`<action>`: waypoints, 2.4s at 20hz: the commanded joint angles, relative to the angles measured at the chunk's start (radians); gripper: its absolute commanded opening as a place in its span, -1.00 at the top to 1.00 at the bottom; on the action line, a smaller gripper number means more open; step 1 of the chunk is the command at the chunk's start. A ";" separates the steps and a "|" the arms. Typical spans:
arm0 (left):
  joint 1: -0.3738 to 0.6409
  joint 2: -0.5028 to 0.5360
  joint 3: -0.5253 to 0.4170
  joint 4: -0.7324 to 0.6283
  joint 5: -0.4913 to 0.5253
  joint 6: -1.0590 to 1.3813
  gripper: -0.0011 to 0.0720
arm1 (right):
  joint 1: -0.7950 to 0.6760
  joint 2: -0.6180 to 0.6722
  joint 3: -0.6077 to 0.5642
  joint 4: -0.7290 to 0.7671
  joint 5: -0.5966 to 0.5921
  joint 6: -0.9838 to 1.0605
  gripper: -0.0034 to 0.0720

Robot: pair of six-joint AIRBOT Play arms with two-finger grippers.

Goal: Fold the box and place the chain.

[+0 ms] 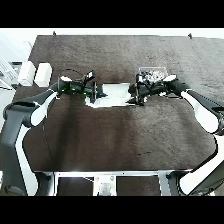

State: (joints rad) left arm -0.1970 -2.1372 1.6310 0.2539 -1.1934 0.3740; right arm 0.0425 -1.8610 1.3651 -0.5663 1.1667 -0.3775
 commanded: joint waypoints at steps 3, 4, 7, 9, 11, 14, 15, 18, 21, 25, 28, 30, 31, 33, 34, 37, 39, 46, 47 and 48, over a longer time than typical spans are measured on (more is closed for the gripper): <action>-0.001 0.000 0.000 0.000 0.001 0.000 0.91 | 0.006 -0.029 0.012 -0.012 0.039 -0.024 -0.74; -0.001 0.000 0.000 0.000 0.001 0.000 0.91 | 0.006 -0.035 0.012 -0.013 0.039 -0.041 -0.74; -0.001 0.000 0.000 0.000 0.000 0.000 0.91 | 0.006 -0.043 0.013 -0.011 0.038 -0.075 -0.94; -0.001 0.000 0.000 0.000 0.001 0.000 0.91 | 0.006 -0.046 0.019 -0.008 0.039 -0.079 -0.94; -0.001 0.000 0.000 0.000 0.001 0.000 0.91 | 0.006 -0.049 0.026 0.016 0.039 -0.080 -0.94; -0.001 0.000 0.000 0.000 0.001 0.000 0.91 | 0.014 -0.064 0.042 0.034 0.039 -0.080 -0.94; -0.001 0.000 0.000 0.000 0.001 0.000 0.91 | 0.019 -0.068 0.044 0.034 0.039 -0.080 -0.94; -0.001 0.000 0.000 0.000 0.001 0.000 0.91 | 0.023 -0.076 0.044 0.033 0.043 -0.080 -0.94; -0.001 0.000 0.000 0.000 0.000 0.000 0.91 | 0.023 -0.077 0.044 0.031 0.043 -0.080 -0.94; -0.001 0.000 0.000 0.000 0.001 0.000 0.91 | 0.018 -0.094 0.049 0.032 0.043 -0.099 -0.94; -0.001 0.000 0.000 0.000 0.001 0.000 0.91 | 0.018 -0.104 0.057 0.035 0.048 -0.106 -0.94; -0.001 0.000 0.000 0.000 0.001 0.000 0.91 | 0.018 -0.110 0.066 0.037 0.056 -0.106 -0.94; -0.001 0.000 0.000 0.000 0.000 0.000 0.91 | 0.018 -0.115 0.072 0.039 0.065 -0.106 -0.94; -0.001 0.000 0.000 0.000 0.000 0.000 0.91 | 0.016 -0.129 0.090 0.040 0.089 -0.098 -0.94; -0.001 0.000 0.000 0.000 0.000 0.000 0.91 | 0.014 -0.138 0.098 0.043 0.106 -0.093 -0.94; -0.001 0.000 0.000 0.000 0.000 0.000 0.91 | 0.003 -0.160 0.117 0.068 0.144 -0.071 -0.94; -0.001 0.000 0.000 0.000 0.001 0.000 0.91 | -0.002 -0.163 0.119 0.072 0.147 -0.072 -0.94; -0.001 0.000 0.000 0.000 0.000 0.000 0.91 | -0.004 -0.170 0.128 0.072 0.163 -0.072 -0.94; -0.001 0.000 0.000 0.000 0.000 0.000 0.91 | -0.004 -0.174 0.136 0.072 0.162 -0.072 -0.94; -0.001 0.000 0.000 0.000 0.000 0.000 0.91 | -0.004 -0.179 0.146 0.072 0.162 -0.077 -0.94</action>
State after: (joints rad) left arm -0.1986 -2.1372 1.6310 0.2535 -1.1931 0.3740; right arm 0.0387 -2.0319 1.4960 -0.4953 1.3243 -0.4511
